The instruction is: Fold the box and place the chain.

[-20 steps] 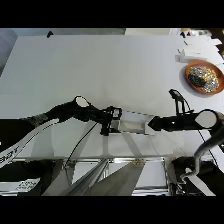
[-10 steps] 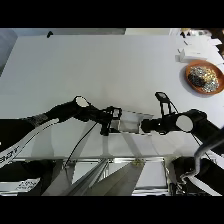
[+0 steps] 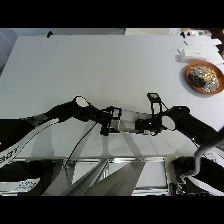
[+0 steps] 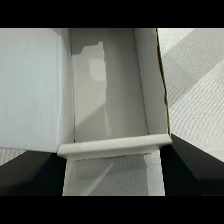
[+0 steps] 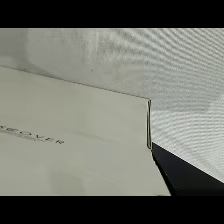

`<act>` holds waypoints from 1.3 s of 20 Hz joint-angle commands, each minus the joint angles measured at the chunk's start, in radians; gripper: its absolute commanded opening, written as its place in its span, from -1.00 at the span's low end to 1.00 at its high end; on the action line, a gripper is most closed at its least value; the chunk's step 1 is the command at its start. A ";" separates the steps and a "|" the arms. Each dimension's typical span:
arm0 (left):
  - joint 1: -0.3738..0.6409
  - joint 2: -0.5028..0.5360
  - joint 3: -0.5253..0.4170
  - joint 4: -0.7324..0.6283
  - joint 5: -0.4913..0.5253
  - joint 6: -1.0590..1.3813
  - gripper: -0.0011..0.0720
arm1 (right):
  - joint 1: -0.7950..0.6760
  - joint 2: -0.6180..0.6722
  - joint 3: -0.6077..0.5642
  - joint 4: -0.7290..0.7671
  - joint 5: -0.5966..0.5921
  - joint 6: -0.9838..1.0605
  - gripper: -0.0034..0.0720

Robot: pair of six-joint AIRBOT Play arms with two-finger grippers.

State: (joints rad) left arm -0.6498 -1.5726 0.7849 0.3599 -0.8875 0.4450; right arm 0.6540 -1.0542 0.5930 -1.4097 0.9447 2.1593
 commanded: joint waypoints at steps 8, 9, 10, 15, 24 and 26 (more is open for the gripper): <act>0.000 0.001 0.000 -0.001 0.002 0.000 -0.40 | 0.020 -0.055 0.007 -0.054 0.024 0.155 -0.20; 0.000 0.001 0.000 -0.001 0.001 0.000 -0.40 | 0.020 -0.057 0.007 -0.054 0.024 0.166 -0.23; 0.000 0.001 0.000 -0.001 0.002 0.000 -0.40 | 0.020 -0.060 0.007 -0.054 0.024 0.168 -0.38; 0.000 0.001 0.000 0.000 0.002 0.000 -0.40 | 0.020 -0.062 0.007 -0.061 0.007 0.174 -0.85; 0.000 0.001 0.000 -0.001 0.001 0.000 -0.40 | 0.020 -0.094 0.007 -0.108 0.008 0.224 -0.42; 0.000 0.001 0.000 -0.001 0.002 0.000 -0.40 | 0.024 -0.124 0.007 -0.093 0.009 0.224 -0.42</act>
State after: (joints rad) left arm -0.6495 -1.5715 0.7845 0.3588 -0.8867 0.4438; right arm 0.6750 -1.1484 0.6006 -1.5051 0.9321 2.3684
